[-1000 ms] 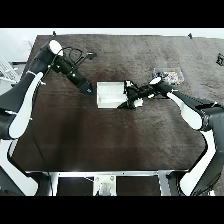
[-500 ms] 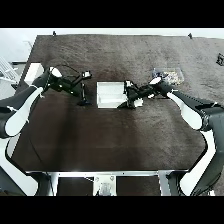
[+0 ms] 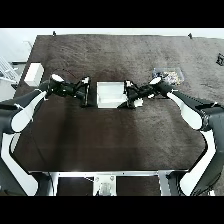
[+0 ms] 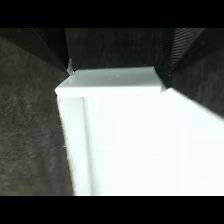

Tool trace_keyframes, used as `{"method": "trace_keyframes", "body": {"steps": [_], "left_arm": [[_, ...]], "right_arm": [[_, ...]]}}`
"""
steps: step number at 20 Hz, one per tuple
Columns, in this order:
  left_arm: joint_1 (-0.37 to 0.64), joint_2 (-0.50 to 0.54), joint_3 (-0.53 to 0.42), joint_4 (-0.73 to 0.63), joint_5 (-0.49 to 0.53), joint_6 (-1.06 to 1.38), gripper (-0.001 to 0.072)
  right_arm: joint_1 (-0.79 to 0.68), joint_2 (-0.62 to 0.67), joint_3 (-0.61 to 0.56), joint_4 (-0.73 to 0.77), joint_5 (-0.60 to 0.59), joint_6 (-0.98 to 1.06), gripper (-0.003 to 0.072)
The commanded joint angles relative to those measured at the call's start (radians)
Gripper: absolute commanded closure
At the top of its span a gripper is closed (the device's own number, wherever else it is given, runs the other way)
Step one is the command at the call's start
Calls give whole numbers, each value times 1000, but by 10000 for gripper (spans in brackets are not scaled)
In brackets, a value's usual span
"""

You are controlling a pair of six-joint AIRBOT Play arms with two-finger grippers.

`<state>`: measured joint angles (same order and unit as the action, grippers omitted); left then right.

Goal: Fold the box and place the chain.

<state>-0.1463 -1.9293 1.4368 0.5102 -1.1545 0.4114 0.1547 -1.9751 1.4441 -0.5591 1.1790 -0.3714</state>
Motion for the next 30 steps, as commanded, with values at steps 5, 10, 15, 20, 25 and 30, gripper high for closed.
{"method": "trace_keyframes", "body": {"steps": [5,10,15,20,25,30], "left_arm": [[0,-22,-1,-40,-51,61,-11],[-1,-27,-1,-72,-54,61,-11],[-10,-50,-1,-118,-14,69,-10],[-10,-51,1,-123,3,69,-9],[-6,-50,1,-108,16,120,0],[-9,-51,2,-104,22,146,2]], "right_arm": [[1,0,0,0,0,0,133],[1,0,0,0,0,0,133],[1,0,0,0,0,0,133],[1,0,0,0,0,0,134],[1,0,0,0,0,0,133],[1,0,0,0,0,0,133]]}}
